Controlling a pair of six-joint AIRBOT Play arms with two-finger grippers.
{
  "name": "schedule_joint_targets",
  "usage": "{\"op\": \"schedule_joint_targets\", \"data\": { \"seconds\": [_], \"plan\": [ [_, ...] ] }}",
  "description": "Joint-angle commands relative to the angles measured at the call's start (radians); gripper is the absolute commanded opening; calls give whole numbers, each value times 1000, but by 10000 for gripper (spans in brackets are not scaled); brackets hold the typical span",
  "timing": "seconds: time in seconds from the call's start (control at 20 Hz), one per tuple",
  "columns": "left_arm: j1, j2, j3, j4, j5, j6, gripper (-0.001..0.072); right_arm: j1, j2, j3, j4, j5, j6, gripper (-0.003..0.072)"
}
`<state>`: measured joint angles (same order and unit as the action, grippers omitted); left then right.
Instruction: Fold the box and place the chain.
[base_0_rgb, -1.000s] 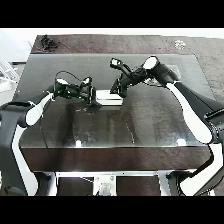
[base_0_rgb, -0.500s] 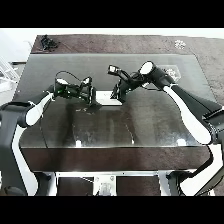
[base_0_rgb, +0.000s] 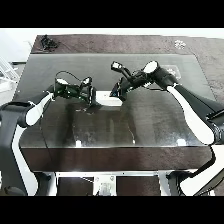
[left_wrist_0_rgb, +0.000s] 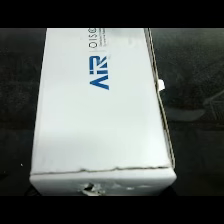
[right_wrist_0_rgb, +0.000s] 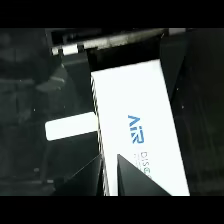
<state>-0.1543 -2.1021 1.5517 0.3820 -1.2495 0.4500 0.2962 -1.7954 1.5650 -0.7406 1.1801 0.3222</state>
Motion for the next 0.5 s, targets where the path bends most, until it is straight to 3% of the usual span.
{"op": "schedule_joint_targets", "data": {
  "seconds": [0.0,0.1,0.45],
  "plan": [
    [1,1,1,-1,3,0,39,-31,7,-7,86,-1,-20,68],
    [1,1,1,-1,3,0,38,-32,7,-39,85,0,-17,10],
    [1,1,1,-1,3,0,38,-32,6,-203,75,-61,-21,10]
  ]
}}
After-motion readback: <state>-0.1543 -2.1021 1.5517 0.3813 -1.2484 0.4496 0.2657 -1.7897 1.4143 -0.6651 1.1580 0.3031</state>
